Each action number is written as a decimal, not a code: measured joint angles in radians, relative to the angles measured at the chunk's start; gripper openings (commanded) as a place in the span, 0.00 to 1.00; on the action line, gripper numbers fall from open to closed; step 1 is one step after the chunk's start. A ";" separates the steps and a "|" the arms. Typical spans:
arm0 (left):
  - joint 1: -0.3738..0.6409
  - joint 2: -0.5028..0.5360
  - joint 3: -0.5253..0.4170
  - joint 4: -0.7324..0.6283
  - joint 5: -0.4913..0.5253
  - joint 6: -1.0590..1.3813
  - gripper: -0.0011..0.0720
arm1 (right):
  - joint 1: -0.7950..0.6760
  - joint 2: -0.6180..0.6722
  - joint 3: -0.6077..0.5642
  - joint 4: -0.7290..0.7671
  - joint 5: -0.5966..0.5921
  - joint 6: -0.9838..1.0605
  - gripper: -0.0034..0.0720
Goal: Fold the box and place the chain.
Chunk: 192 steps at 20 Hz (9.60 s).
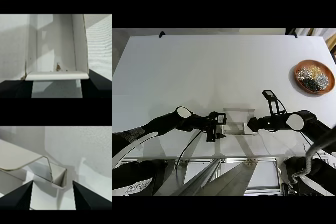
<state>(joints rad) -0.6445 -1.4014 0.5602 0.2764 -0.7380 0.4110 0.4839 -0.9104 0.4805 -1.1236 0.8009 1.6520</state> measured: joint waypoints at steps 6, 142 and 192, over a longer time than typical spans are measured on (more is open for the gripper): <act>0.000 0.000 0.000 0.000 0.000 0.000 0.06 | 0.043 -0.002 0.034 -0.055 0.027 0.065 0.78; 0.000 0.000 0.000 0.001 0.000 0.000 0.06 | -0.757 -0.420 0.660 -0.573 0.200 -0.142 0.50; 0.000 0.000 0.000 0.001 0.000 0.000 0.06 | -0.922 -0.577 0.940 -0.548 0.253 -0.266 0.06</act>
<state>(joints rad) -0.6445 -1.4010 0.5602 0.2775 -0.7376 0.4107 -0.4381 -1.4872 1.4208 -1.6714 1.0538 1.3865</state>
